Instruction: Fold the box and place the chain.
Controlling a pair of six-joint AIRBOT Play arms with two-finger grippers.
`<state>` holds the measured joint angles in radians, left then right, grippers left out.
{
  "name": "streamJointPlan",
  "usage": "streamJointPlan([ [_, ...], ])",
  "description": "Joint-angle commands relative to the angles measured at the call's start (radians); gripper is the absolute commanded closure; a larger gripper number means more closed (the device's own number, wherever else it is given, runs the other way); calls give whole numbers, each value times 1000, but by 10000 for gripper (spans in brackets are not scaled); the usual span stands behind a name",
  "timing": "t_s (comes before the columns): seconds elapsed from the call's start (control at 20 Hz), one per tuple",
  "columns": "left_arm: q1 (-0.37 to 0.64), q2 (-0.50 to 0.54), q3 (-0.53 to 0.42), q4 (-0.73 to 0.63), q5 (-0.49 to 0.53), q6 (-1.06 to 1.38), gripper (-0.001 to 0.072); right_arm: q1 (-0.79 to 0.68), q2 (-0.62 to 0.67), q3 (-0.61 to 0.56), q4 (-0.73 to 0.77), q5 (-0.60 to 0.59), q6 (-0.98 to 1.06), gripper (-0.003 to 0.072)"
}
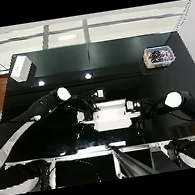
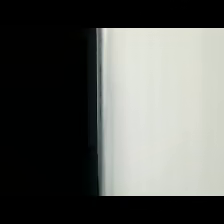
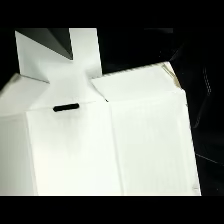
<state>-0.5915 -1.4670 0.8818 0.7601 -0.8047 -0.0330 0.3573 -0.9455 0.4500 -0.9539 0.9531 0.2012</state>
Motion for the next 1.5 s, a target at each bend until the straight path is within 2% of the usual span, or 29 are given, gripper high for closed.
streamJointPlan([
  [0.0,1,1,8,-10,-26,0,682,64,-1,-18,28,-57,-4,-3],
  [0.2,1,1,8,-10,-43,0,682,136,-1,-18,51,-121,-4,-3],
  [0.4,1,1,8,-10,-44,0,682,143,0,-18,160,-174,27,-3],
  [0.75,1,1,8,-10,-44,0,682,143,2,-2,120,-164,32,-2],
  [0.95,1,1,8,-10,-44,0,682,141,3,24,31,-173,72,-2],
  [1.1,1,1,8,-9,-44,0,682,141,3,24,29,-215,71,-2],
  [1.2,1,1,8,-9,-45,0,682,141,3,32,27,-191,32,-2],
  [1.45,1,1,8,-9,-45,1,682,47,3,82,49,-201,26,-2],
])
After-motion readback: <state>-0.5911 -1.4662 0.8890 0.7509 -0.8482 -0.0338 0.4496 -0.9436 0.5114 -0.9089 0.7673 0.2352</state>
